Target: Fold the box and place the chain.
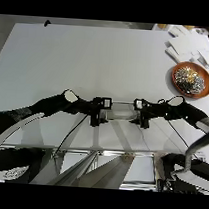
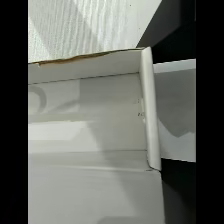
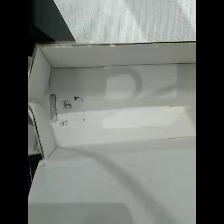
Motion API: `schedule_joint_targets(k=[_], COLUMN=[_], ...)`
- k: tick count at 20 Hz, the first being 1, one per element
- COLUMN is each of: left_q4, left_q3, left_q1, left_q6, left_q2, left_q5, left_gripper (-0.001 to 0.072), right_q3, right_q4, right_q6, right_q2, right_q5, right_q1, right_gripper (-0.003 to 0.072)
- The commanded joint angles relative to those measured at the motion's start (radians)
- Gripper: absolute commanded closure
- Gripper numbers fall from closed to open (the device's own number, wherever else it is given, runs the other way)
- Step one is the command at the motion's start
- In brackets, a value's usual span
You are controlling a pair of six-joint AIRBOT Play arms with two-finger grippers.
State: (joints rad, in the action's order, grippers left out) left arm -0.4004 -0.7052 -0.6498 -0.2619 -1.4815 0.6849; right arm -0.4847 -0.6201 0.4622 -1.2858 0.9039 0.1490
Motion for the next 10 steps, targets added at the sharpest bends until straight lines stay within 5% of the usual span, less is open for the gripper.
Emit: schedule_joint_targets(k=[1, 10], left_q4=[-0.004, -0.004], left_q3=[0.001, 0.001], left_q1=[0.0, 0.0], left_q6=[0.0, 0.0], left_q2=[0.001, 0.001], left_q5=[0.008, 0.008], left_gripper=[0.0388, 0.0388], right_q3=[-0.001, -0.001], right_q4=[0.006, -0.376], right_q6=[-0.069, -0.466], right_q2=[0.039, 0.317], right_q5=[-0.006, 0.041], right_q1=[-0.002, -0.002], right_gripper=[-0.0019, 0.0042])
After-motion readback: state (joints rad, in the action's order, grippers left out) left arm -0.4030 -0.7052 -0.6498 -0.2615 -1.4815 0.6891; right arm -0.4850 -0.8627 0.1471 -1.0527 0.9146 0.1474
